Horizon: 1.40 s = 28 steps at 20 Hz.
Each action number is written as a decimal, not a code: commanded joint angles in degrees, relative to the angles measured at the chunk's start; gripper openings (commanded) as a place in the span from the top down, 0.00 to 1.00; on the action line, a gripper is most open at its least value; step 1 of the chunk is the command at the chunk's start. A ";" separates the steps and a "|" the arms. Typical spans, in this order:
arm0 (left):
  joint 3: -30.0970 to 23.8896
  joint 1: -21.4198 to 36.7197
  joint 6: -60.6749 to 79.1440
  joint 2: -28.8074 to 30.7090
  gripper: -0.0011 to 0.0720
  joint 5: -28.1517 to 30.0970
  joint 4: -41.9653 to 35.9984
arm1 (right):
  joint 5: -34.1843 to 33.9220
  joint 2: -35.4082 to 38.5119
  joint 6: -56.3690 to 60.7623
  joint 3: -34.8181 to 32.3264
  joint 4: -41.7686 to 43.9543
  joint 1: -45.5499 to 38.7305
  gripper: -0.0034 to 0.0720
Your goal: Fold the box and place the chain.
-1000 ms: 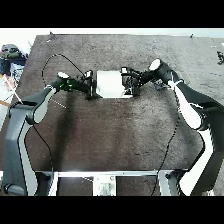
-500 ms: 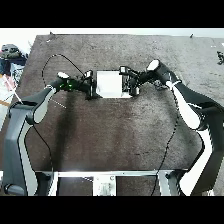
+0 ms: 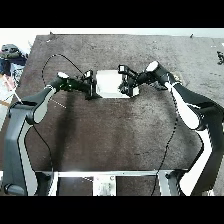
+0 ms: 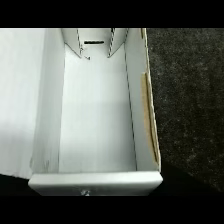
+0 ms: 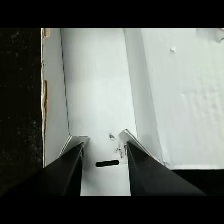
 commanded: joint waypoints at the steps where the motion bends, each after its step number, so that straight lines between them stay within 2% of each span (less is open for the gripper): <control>1: -0.02 0.00 0.00 0.00 0.26 0.00 0.00 | -0.17 -0.15 -0.24 -0.15 0.31 0.20 0.52; 2: -0.02 0.00 0.00 0.00 0.26 0.00 0.00 | -0.17 -0.15 -0.39 -0.15 0.31 0.24 0.52; 3: -0.02 0.00 0.00 0.00 0.26 0.00 0.00 | -0.17 -0.20 -1.51 -0.15 0.31 0.24 0.36; 4: -0.02 0.00 0.00 0.00 0.26 0.00 0.00 | -0.20 -0.20 -1.75 -0.17 0.28 0.24 0.16; 9: -0.02 0.00 0.00 0.00 0.26 0.00 0.00 | -0.98 -0.17 -1.68 -0.15 0.24 0.22 0.15; 10: -0.02 0.00 0.00 0.00 0.26 0.00 0.00 | -0.94 -0.13 -1.01 -0.15 -0.24 0.22 0.29; 11: -0.02 0.00 0.00 0.00 0.26 0.00 0.00 | -0.37 0.22 -0.55 -0.15 -2.05 0.22 0.55; 12: -0.02 0.00 0.00 0.00 0.26 0.00 0.00 | -0.39 0.81 2.08 -0.15 -4.96 0.22 0.74; 13: -0.02 0.00 0.00 0.00 0.26 0.00 0.00 | -0.42 1.49 5.40 -0.15 -7.96 0.20 0.84; 18: -0.02 0.00 0.00 0.00 0.26 0.00 0.00 | -0.46 6.64 26.62 -0.15 -21.66 0.00 0.85; 20: -0.02 0.00 0.00 0.00 0.26 0.00 0.00 | -0.70 8.94 37.55 -0.13 -23.80 -1.14 0.85; 23: -0.02 0.00 0.00 0.00 0.26 0.00 0.02 | -0.46 10.93 53.02 -0.13 -22.71 -5.53 0.85; 25: -0.02 0.00 0.00 0.00 0.26 0.00 0.00 | 1.11 10.93 59.93 -0.37 -18.27 -9.38 0.85; 28: -0.02 0.00 0.00 0.00 0.26 0.00 0.00 | 1.53 10.95 62.12 -3.85 -8.79 -13.90 0.85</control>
